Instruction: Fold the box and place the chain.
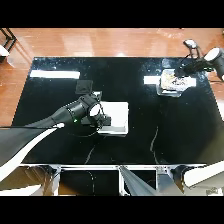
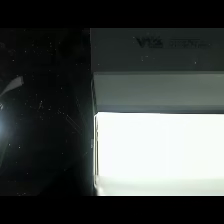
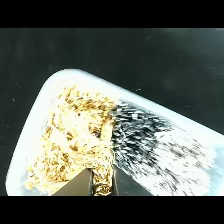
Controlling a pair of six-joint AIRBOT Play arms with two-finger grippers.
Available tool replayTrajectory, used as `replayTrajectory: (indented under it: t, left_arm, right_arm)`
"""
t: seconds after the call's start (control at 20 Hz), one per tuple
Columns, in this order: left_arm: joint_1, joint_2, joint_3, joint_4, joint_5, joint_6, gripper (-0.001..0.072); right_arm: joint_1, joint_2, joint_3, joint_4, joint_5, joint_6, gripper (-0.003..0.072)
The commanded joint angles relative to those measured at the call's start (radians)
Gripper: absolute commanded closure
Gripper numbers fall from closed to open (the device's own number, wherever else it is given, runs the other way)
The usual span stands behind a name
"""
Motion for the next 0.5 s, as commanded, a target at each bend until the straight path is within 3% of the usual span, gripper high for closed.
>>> replayTrajectory:
  t: [0.0,0.45]
  left_arm:
    - [0.001,0.000,0.000,0.000,0.000,0.000,0.0685]
    - [0.001,0.000,0.000,0.000,-0.003,0.000,0.0685]
  right_arm:
    - [-0.046,0.086,0.000,0.111,0.019,0.041,0.0665]
    - [-0.063,0.395,0.001,0.335,0.004,0.062,0.0666]
